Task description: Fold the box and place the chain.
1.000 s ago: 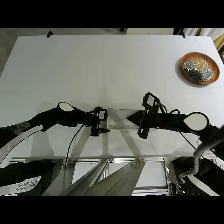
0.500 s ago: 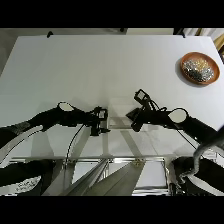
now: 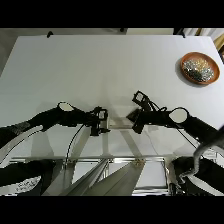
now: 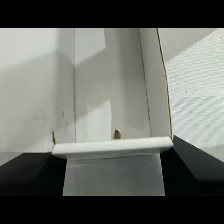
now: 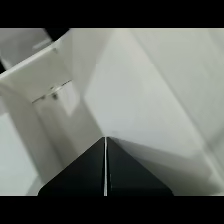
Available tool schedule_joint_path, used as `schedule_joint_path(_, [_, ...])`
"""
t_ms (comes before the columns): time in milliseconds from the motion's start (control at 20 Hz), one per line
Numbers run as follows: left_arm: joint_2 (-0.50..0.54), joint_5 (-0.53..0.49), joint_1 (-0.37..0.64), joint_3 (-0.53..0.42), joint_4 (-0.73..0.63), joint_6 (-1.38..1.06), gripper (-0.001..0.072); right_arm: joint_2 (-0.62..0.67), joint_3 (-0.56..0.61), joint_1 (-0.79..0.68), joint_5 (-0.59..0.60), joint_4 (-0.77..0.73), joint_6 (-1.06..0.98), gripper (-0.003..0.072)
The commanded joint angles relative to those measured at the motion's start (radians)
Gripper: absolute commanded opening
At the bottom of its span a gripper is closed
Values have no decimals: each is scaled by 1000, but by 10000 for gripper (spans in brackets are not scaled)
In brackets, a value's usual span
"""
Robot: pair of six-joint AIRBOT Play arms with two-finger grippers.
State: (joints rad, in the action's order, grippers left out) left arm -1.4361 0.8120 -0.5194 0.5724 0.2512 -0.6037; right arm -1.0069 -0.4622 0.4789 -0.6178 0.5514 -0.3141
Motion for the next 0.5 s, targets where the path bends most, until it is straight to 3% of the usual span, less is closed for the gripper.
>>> schedule_joint_path(0, [0,0,0,0,0,2,212,108,-25,1,-136,129,-43,13])
schedule_joint_path(100, [0,0,0,0,0,2,212,210,-26,1,-167,316,-143,13])
schedule_joint_path(300, [0,0,0,0,0,2,212,444,-29,1,-325,841,-404,11])
schedule_joint_path(450, [0,0,0,0,0,2,212,471,-9,-25,-399,859,-398,11])
